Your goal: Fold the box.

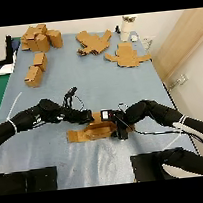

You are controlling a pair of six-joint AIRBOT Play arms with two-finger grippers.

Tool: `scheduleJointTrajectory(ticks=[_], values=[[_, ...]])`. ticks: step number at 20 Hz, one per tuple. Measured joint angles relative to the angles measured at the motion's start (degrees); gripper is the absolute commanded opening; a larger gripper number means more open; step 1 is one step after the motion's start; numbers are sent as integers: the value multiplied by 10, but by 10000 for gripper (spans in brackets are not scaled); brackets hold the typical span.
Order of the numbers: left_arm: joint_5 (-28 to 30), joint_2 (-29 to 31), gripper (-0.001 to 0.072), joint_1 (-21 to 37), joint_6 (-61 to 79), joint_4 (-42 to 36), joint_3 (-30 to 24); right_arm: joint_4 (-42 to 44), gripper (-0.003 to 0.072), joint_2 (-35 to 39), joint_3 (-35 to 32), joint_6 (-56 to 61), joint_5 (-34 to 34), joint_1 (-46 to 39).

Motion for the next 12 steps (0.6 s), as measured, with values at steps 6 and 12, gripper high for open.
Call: scheduleJointTrajectory(ticks=[6,12], values=[[-14,1,12,3,35,-5,17,0,478,0,0,0,0,0],[-111,107,11,29,173,35,31,0,478,0,0,0,0,0]])
